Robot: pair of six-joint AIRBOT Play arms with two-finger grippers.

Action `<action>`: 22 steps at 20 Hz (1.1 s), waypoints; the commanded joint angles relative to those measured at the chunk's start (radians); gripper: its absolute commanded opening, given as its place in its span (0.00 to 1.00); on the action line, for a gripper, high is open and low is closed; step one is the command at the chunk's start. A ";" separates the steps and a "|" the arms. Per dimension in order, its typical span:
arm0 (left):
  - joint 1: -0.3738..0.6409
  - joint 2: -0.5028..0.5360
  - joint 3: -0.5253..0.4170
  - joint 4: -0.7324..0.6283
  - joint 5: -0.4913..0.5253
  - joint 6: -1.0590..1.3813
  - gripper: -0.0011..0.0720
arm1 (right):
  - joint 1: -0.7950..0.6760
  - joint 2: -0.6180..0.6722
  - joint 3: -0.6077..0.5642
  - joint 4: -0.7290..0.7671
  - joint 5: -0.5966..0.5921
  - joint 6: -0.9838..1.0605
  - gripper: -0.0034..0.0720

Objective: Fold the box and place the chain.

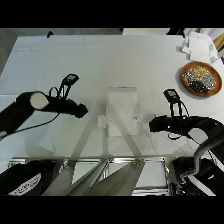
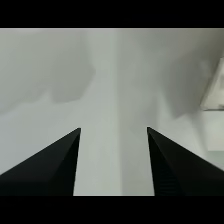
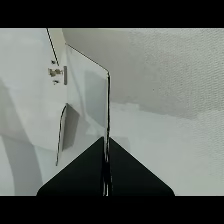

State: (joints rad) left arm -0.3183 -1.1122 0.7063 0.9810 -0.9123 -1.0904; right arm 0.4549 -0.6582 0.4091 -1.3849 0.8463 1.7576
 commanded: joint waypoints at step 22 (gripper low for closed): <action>-0.084 -0.624 0.377 -0.497 -0.267 0.689 0.80 | 0.001 -0.001 -0.001 0.016 0.028 0.000 0.06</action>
